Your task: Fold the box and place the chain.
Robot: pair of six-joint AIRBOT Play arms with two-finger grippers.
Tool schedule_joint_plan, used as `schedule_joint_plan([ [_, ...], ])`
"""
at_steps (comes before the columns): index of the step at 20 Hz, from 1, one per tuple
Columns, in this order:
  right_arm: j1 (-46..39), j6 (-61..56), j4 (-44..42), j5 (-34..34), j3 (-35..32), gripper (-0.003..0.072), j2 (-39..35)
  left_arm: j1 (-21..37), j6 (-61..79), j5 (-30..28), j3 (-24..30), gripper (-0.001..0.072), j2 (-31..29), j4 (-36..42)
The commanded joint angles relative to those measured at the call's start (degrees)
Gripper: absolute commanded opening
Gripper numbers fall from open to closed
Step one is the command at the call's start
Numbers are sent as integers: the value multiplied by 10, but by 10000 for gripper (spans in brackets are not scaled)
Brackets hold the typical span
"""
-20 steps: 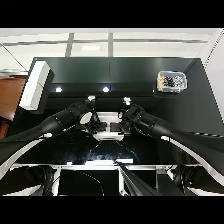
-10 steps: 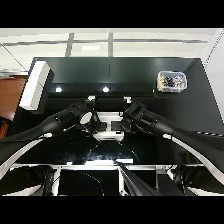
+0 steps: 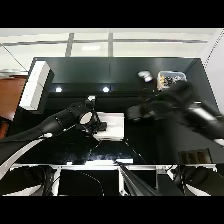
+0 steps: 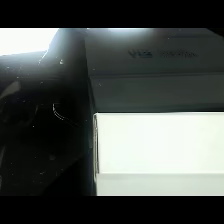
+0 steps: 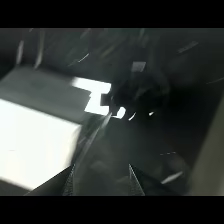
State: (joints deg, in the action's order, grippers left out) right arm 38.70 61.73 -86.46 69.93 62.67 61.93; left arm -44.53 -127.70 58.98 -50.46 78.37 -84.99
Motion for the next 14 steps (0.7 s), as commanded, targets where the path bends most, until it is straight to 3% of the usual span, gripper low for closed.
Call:
schedule_joint_plan([
  [1, -83, 47, 182, 37, -2, 411, -63, 0, 0, -5, 0, 29, 0, 0],
  [4, -196, 44, 261, -79, -40, 440, -51, 0, 0, -11, 0, 29, 0, 0],
  [5, -243, 40, 253, -129, -51, 655, -35, 0, 0, -11, 0, 29, 0, 0],
  [7, -329, 25, 193, -189, -36, 681, 26, 0, 0, -11, 0, 29, 0, 0],
  [11, -433, 9, -18, -180, 111, 680, 198, 0, 0, -11, 0, 29, 0, -1],
  [14, -436, -30, -31, -116, 235, 680, 311, 0, 0, -11, 0, 29, 0, -1],
])
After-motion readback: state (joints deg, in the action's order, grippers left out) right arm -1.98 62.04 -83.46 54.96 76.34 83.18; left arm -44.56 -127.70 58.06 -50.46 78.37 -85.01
